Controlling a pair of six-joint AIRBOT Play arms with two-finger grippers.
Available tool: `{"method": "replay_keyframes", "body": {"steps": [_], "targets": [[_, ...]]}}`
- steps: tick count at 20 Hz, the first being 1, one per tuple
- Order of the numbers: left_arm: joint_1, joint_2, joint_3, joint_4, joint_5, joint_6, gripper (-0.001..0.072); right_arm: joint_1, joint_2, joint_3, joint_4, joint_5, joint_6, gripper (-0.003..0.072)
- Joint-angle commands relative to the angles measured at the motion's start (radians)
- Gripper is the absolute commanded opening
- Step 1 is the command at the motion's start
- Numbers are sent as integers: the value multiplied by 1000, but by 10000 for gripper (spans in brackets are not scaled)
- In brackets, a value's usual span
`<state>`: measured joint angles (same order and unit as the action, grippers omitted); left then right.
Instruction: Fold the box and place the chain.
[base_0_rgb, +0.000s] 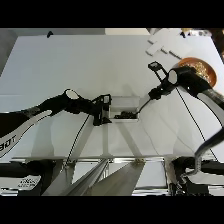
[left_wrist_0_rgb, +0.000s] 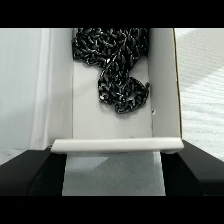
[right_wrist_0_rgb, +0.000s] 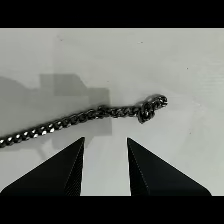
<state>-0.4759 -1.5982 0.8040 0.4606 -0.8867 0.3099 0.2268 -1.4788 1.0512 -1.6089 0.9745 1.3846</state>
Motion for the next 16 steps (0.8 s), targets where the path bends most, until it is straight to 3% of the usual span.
{"method": "replay_keyframes", "body": {"steps": [1,16], "targets": [[1,0,0,0,0,0,390,-3,-27,3,-18,-16,15,290],[1,0,0,0,0,0,390,-3,-42,3,27,-55,29,297]]}}
